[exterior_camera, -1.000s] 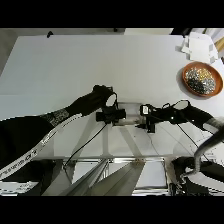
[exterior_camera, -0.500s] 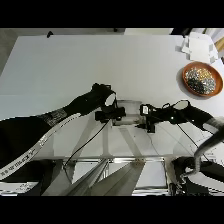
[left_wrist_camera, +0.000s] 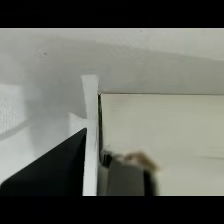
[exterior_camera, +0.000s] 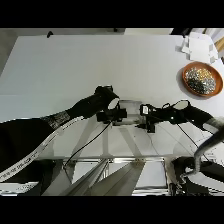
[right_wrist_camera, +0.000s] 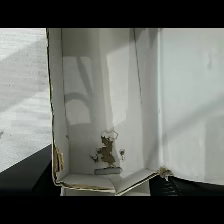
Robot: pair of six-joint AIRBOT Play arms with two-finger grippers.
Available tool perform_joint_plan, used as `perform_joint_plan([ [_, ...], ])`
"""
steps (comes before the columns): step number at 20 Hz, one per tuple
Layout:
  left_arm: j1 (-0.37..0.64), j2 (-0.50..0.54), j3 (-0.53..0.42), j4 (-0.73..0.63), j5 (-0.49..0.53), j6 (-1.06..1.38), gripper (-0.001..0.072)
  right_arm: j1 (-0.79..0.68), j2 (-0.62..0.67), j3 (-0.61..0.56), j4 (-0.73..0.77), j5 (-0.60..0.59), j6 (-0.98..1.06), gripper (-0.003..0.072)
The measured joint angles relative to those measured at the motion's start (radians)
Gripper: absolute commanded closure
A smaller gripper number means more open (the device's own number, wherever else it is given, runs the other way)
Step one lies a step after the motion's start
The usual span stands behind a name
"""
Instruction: Fold the box and place the chain.
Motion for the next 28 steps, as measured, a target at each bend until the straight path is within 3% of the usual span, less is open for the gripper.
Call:
perform_joint_plan([
  [3,-0.006,-0.002,0.000,0.007,-0.003,-0.008,0.0474,0.000,0.000,0.000,0.000,0.000,0.000,0.0247],
  [5,-0.009,-0.004,0.000,0.013,-0.015,-0.018,0.0649,0.000,0.000,0.000,0.000,0.000,-0.001,0.0247],
  [6,-0.009,-0.004,0.000,0.016,-0.025,-0.018,0.0653,0.000,0.000,0.000,0.000,0.000,-0.001,0.0247],
  [7,-0.010,-0.004,0.000,0.016,-0.026,-0.021,0.0708,0.000,0.000,0.000,0.000,0.000,-0.002,0.0247],
  [11,-0.010,-0.004,0.000,0.013,-0.032,-0.024,0.0706,0.000,0.000,0.000,-0.002,0.001,-0.004,0.0247],
  [13,-0.010,-0.002,0.000,0.013,-0.034,-0.024,0.0644,0.000,0.000,0.000,-0.001,0.001,-0.002,0.0247],
  [15,-0.010,-0.001,0.000,0.010,-0.037,-0.025,0.0486,0.000,0.000,0.000,0.000,0.000,0.001,0.0247],
  [18,-0.010,0.004,0.000,0.011,-0.060,-0.011,0.0381,0.000,0.000,0.000,0.000,0.000,0.000,0.0247],
  [28,0.022,0.141,-0.001,0.061,-0.107,0.254,0.0358,0.000,0.000,0.000,0.000,0.000,0.000,0.0247],
])
